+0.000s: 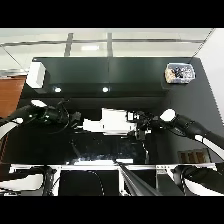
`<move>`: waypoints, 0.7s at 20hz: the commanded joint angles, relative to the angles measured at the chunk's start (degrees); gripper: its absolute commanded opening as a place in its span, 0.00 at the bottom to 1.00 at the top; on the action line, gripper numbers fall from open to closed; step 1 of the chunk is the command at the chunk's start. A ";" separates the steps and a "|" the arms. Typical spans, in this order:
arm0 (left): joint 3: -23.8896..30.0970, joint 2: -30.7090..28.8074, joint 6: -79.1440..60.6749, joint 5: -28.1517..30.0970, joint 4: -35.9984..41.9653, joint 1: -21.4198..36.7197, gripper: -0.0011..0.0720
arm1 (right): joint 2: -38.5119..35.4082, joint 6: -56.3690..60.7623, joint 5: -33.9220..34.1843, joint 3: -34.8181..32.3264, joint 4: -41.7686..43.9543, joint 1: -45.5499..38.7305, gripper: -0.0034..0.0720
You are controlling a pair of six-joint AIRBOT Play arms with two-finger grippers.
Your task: Fold the box and place the chain.
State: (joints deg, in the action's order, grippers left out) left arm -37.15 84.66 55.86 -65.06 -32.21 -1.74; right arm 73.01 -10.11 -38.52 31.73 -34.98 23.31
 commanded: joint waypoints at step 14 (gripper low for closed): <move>-9.40 1.49 -3.56 -11.58 2.36 -6.64 0.81 | 0.02 0.02 0.00 -0.02 0.02 0.00 0.07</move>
